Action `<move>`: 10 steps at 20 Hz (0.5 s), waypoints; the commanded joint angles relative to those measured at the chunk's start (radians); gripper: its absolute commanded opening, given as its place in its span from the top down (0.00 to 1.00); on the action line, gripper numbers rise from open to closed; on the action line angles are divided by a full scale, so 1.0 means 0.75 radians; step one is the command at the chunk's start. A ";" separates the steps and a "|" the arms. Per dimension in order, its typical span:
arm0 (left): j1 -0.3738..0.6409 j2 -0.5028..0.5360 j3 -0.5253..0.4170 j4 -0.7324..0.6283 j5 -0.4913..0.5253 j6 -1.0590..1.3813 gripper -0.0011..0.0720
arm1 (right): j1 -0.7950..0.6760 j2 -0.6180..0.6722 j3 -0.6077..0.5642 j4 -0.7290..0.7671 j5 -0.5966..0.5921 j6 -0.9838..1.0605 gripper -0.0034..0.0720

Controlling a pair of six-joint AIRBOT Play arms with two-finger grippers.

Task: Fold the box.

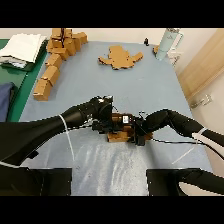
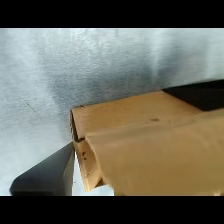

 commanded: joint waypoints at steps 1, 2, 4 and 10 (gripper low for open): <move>-0.023 -0.061 0.063 0.051 -0.087 -0.073 0.49 | 0.001 0.001 0.001 0.000 0.000 0.001 0.27; -0.031 -0.074 0.077 0.052 -0.095 -0.074 0.49 | 0.001 0.001 0.001 0.001 0.000 0.001 0.27; -0.048 -0.089 0.106 0.053 -0.114 -0.075 0.49 | 0.001 0.001 0.001 0.000 0.000 0.001 0.27; -0.052 -0.088 0.181 0.101 -0.277 -0.089 0.49 | 0.001 0.001 0.001 0.000 0.001 0.001 0.27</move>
